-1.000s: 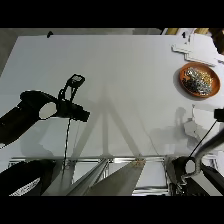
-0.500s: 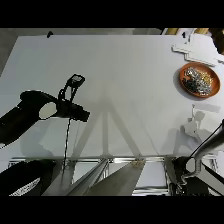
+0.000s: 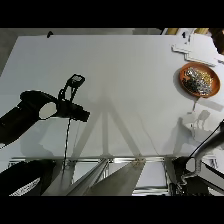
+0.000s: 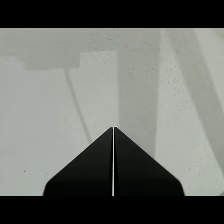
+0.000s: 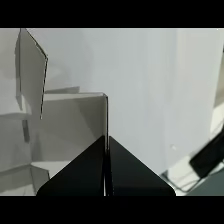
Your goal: Fold the box and place the chain.
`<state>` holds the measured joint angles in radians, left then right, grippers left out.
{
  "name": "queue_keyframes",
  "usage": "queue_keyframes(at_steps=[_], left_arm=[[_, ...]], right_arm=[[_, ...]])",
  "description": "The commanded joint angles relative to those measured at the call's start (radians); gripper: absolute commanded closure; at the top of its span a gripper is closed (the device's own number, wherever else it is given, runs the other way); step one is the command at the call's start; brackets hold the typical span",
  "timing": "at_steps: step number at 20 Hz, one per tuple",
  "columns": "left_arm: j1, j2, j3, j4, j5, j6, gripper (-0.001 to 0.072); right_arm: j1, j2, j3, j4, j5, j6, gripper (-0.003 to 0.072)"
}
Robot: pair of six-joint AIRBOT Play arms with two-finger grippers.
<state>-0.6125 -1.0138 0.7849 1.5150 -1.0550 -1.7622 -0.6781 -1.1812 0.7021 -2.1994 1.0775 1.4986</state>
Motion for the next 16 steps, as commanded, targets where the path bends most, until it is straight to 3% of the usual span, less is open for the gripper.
queue_keyframes(at_steps=[1, 4, 8, 16], left_arm=[[0.0, -0.001, 0.0, 0.0, 0.0, 0.0, 0.0702], [0.0, -0.001, 0.0, 0.0, 0.0, 0.0, 0.0702], [0.0, -0.001, 0.0, 0.0, 0.0, 0.0, 0.0702], [0.0, -0.001, 0.0, 0.0, 0.0, 0.0, 0.0702]], right_arm=[[0.056, 0.047, 0.0, 0.03, 0.013, 0.001, 0.0668], [0.178, 0.147, 0.0, 0.187, 0.014, 0.023, 0.0668], [0.346, 0.283, -0.01, 0.61, 0.009, -0.059, 0.0669], [0.809, 0.484, -0.19, 0.832, -0.108, -0.054, 0.0669]])
